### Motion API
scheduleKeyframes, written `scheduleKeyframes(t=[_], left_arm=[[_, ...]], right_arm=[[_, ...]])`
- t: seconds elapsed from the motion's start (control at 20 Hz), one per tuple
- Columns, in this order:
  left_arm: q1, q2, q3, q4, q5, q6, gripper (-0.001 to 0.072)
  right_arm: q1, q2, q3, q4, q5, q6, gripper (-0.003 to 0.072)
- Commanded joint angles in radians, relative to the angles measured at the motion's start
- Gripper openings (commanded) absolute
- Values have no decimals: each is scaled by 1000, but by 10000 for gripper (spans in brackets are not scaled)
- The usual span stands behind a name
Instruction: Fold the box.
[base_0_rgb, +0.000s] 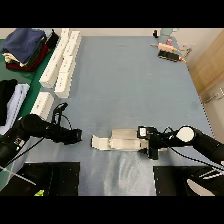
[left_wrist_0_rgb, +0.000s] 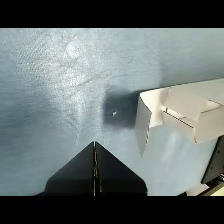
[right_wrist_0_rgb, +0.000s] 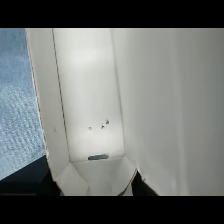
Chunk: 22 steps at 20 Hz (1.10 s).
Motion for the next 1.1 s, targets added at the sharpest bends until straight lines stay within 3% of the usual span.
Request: scheduleKeyframes(t=[0.0,0.45,0.8,1.05], left_arm=[[-62,-78,-34,-76,115,14,14],[-262,-278,-33,-187,307,46,14],[-285,-278,-33,-407,301,203,14],[-285,-272,5,-419,253,214,15]], right_arm=[[0,1,1,0,0,0,471],[0,1,1,0,0,0,471],[0,1,1,0,0,0,471],[0,1,1,0,0,0,471]])
